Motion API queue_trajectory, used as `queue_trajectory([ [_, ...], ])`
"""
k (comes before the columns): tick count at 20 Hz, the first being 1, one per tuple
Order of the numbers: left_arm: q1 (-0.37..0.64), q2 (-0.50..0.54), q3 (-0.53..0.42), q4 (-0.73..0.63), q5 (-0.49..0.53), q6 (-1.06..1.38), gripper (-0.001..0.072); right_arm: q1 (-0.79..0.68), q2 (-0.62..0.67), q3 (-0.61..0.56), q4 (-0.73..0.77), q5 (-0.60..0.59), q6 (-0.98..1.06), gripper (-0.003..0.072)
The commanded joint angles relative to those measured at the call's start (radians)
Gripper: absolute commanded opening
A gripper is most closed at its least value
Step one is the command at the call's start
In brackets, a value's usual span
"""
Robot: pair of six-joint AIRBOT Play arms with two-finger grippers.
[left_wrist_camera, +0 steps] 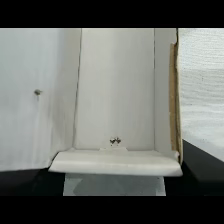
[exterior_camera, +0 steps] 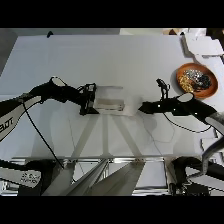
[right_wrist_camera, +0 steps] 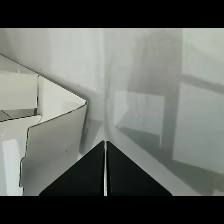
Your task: Fold the box and place the chain.
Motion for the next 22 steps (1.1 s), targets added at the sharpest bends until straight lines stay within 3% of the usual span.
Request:
queue_trajectory([
  [1, 0.0, 0.001, 0.0, 0.0, 0.0, 0.0, 0.0275, 0.021, -0.042, -0.001, 0.083, 0.004, -0.05, 0.0005],
  [4, 0.0, 0.001, 0.0, 0.0, 0.0, 0.0, 0.0275, 0.068, -0.076, -0.001, 0.114, 0.007, -0.061, 0.0005],
  [8, 0.0, 0.001, 0.0, 0.0, 0.0, 0.0, 0.0275, 0.076, -0.075, 0.0, 0.341, 0.11, -0.199, 0.0005],
  [14, 0.0, 0.001, 0.0, 0.0, 0.0, 0.0, 0.0275, 0.076, -0.071, 0.0, 0.372, 0.126, -0.186, 0.0022],
  [16, 0.0, 0.001, 0.0, 0.0, 0.0, 0.0, 0.0275, 0.076, -0.06, 0.0, 0.377, 0.126, -0.186, 0.0118],
  [20, 0.0, 0.001, 0.0, 0.0, 0.0, 0.0, 0.0275, 0.09, -0.018, 0.0, 0.378, 0.122, -0.186, 0.0121],
  [22, 0.0, 0.001, 0.0, 0.0, 0.0, 0.0, 0.0275, 0.117, -0.015, 0.0, 0.385, 0.112, -0.178, 0.0241],
])
